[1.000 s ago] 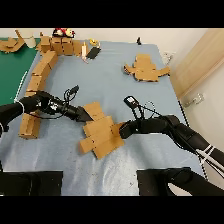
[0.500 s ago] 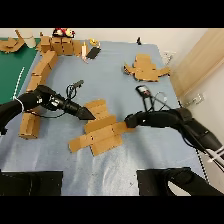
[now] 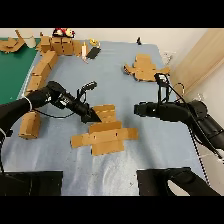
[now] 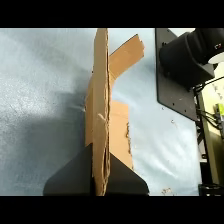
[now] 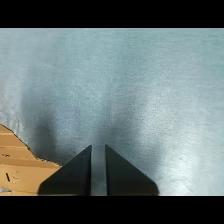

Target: Fold the box.

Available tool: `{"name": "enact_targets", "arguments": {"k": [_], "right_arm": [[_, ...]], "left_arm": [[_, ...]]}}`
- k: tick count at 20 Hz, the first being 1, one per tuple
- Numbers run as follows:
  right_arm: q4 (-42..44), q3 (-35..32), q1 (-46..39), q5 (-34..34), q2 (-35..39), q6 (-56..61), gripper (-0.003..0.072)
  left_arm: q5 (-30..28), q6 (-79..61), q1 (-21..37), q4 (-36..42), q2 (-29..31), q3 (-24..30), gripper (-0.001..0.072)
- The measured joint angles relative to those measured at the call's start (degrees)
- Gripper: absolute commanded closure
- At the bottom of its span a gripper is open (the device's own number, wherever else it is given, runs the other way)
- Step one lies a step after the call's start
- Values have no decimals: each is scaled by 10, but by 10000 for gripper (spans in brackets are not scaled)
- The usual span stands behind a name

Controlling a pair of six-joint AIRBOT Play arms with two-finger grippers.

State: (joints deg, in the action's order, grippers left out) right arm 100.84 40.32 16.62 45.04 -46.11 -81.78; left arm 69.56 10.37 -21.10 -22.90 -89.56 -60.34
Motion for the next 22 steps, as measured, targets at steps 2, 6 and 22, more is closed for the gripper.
{"name": "enact_targets", "arguments": {"k": [2,6,22], "right_arm": [[2,1,-1,0,-5,5,649],[5,1,-2,0,-14,8,649],[5,1,-2,-17,-22,10,664]], "left_arm": [[-1,-15,-4,-3,-4,-1,699],[-5,-32,-20,-23,-8,-2,700],[-96,-94,-67,0,57,83,701]]}}
